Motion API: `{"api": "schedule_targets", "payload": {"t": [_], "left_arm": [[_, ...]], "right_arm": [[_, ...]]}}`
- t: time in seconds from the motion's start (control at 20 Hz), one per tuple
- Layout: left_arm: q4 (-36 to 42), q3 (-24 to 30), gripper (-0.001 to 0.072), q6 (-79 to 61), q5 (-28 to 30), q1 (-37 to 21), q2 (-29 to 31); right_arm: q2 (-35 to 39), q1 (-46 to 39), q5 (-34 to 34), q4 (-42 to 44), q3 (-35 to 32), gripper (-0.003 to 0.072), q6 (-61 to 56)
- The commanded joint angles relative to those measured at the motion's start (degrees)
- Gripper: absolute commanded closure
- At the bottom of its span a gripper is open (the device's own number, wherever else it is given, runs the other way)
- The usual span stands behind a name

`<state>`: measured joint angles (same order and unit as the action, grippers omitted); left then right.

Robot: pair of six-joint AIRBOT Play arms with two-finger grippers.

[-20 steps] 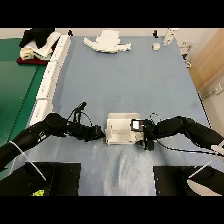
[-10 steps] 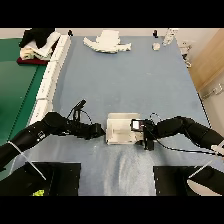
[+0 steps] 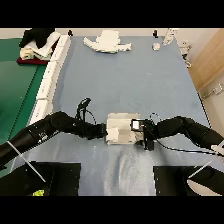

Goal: Fold the box.

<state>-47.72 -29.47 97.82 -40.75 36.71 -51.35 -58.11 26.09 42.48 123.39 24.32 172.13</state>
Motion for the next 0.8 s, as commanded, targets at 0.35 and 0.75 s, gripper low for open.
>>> {"api": "schedule_targets", "payload": {"t": [0.35,0.75], "left_arm": [[-23.76,-14.19,0.0410,29.92,-5.95,13.31,-14.47],[-33.79,-18.38,0.0430,43.32,-12.61,17.59,-16.28]], "right_arm": [[-0.04,-0.02,0.00,0.02,0.02,0.0233,-0.02],[-0.04,-0.02,0.00,0.02,0.00,0.0234,-0.04]]}}
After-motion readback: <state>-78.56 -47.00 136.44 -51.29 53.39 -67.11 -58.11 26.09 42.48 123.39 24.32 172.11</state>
